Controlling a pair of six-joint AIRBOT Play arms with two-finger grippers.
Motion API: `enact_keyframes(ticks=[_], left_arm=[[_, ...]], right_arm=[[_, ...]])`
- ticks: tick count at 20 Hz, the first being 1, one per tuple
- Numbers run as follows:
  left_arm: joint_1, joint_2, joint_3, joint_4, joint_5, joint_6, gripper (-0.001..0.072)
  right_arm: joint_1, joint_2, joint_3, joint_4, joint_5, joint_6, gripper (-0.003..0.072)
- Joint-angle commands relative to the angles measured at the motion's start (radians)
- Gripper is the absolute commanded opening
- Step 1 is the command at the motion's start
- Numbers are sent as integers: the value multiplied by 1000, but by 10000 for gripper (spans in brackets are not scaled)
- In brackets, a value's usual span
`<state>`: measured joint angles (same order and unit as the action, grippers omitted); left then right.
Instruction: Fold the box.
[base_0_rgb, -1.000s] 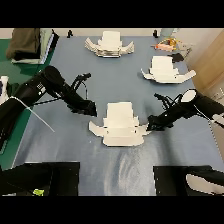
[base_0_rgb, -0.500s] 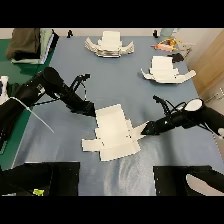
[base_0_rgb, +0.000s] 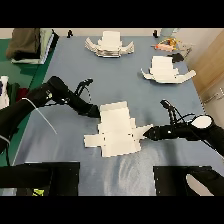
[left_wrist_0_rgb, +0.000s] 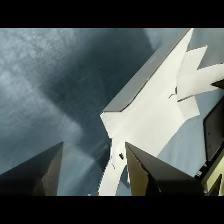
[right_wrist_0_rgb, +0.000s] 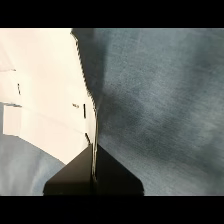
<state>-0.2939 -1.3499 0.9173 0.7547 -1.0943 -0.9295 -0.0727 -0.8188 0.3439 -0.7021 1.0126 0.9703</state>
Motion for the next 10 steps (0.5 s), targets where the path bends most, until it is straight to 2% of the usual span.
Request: enact_keyframes(ticks=[1,4,8,9,10], left_arm=[[1,-83,-4,-200,21,200,587],[0,-146,14,-280,0,282,586],[-7,-200,69,-303,-84,343,584],[-12,-211,80,-301,-114,344,494],[-17,-221,85,-297,-159,371,275]], right_arm=[[0,14,-8,12,-7,-3,-2],[0,14,-8,11,5,-2,-2],[0,14,-8,11,5,-2,-2],[0,14,-8,11,4,-2,-2],[0,14,-8,11,4,-2,-2]])
